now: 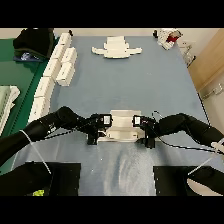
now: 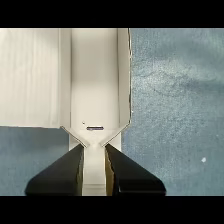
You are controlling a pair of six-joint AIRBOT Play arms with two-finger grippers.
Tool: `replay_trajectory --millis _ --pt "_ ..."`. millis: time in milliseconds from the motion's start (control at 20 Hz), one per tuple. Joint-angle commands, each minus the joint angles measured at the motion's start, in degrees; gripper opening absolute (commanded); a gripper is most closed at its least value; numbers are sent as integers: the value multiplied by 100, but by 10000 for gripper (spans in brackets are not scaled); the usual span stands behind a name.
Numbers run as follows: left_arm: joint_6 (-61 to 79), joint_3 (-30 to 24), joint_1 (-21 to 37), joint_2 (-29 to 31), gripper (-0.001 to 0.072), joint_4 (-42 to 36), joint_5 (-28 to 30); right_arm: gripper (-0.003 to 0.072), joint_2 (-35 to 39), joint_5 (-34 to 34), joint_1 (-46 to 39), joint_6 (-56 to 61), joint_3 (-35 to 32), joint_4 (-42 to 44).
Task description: Fold the box.
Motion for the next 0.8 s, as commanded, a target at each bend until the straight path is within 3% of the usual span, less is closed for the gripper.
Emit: replay_trajectory --millis 0,50,750 --pt "205 2 0 -81 70 -315 24 510 -4 0 0 0 7 0" --pt "214 0 0 -83 42 -382 -9 510 -4 0 0 0 7 0" --pt "557 0 -177 -402 43 -1268 52 511 -4 0 0 0 7 0"
